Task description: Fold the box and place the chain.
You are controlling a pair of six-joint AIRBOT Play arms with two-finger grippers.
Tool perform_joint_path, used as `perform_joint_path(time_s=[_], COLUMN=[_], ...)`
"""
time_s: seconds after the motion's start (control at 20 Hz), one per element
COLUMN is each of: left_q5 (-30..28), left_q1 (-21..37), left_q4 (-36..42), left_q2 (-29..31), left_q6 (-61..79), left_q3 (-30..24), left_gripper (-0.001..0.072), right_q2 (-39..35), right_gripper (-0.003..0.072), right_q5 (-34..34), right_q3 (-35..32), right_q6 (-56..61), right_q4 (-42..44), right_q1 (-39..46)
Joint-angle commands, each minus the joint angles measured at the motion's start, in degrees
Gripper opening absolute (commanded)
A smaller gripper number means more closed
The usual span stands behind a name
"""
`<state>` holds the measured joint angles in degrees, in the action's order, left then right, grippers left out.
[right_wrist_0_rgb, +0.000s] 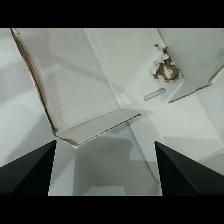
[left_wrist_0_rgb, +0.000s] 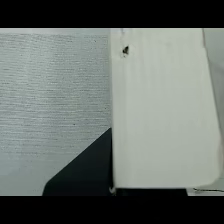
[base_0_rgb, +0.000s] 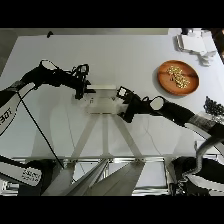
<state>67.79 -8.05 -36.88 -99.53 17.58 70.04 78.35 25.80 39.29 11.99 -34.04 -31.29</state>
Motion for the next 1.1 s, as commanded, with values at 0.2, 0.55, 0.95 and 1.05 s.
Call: perform_joint_path(time_s=[0.2,0.55,0.95,1.05], left_q5=[0.0,0.0,0.0,0.0], left_q1=[0.02,0.04,0.04,0.04], left_q4=[0.0,0.0,0.0,0.0], left_q2=[-0.04,-0.04,-0.04,-0.04], left_q6=[0.0,0.0,0.02,0.02], left_q3=[0.02,0.02,0.02,0.02], left_gripper=[0.0007,0.0007,0.0007,0.0007], right_q2=[0.87,0.9,1.81,3.5], right_gripper=[0.0699,0.0699,0.0695,0.0695], right_q5=[0.04,0.55,2.25,2.84], right_q3=[0.26,4.63,5.7,6.19], right_q6=[-0.24,0.15,-0.11,-0.57], right_q4=[4.57,4.55,4.55,4.55], right_q1=[0.24,3.02,4.63,4.63])
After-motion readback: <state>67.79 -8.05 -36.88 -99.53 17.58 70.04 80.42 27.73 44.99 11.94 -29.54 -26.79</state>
